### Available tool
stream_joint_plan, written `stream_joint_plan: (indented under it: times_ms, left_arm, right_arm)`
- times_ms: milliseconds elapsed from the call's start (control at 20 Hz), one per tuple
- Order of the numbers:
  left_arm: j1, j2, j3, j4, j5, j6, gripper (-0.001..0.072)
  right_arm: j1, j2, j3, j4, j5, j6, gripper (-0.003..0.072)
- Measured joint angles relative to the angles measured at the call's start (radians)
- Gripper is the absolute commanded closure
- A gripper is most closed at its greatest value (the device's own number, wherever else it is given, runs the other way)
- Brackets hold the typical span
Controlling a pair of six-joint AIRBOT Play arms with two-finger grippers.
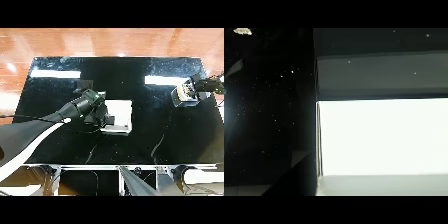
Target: Fold the box and place the chain.
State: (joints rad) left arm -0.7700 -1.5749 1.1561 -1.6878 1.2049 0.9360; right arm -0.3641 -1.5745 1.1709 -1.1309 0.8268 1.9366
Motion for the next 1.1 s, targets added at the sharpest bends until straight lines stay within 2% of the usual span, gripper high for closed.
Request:
stream_joint_plan:
  times_ms: [50,100,150,200,250,300,500,550,700,1100]
  left_arm:
    - [0.0,0.0,0.0,0.0,0.0,0.0,0.0688]
    - [0.0,0.0,0.0,0.0,0.0,0.0,0.0688]
    - [0.0,0.0,0.0,0.0,0.0,0.0,0.0688]
    - [0.0,0.0,0.0,0.0,0.0,0.0,0.0688]
    - [0.0,0.0,0.0,0.0,0.0,0.0,0.0688]
    - [0.0,0.0,0.0,0.0,0.0,0.0,0.0688]
    - [0.0,0.0,0.0,0.0,0.006,0.0,0.0688]
    - [0.0,0.0,0.0,0.0,0.008,0.0,0.0688]
    - [0.0,0.0,0.0,0.0,0.008,0.0,0.0688]
    - [0.003,0.0,0.0,0.0,0.015,0.0,0.0688]
  right_arm:
    - [0.002,-0.006,0.0,0.01,-0.001,-0.011,0.0075]
    - [0.005,-0.012,0.0,0.023,-0.005,-0.023,0.0118]
    - [0.009,-0.017,0.0,0.034,-0.003,-0.029,0.0293]
    - [0.011,-0.022,-0.002,0.04,0.01,-0.031,0.0431]
    - [0.013,-0.024,-0.002,0.045,0.016,-0.037,0.0556]
    - [0.014,-0.025,-0.001,0.051,0.009,-0.044,0.0618]
    - [0.016,-0.026,0.0,0.064,0.007,-0.079,0.0624]
    - [0.016,-0.023,0.0,0.07,0.01,-0.091,0.0658]
    - [0.016,-0.013,0.019,0.076,0.036,-0.134,0.0657]
    - [0.01,0.068,0.18,0.023,0.216,-0.238,0.0658]
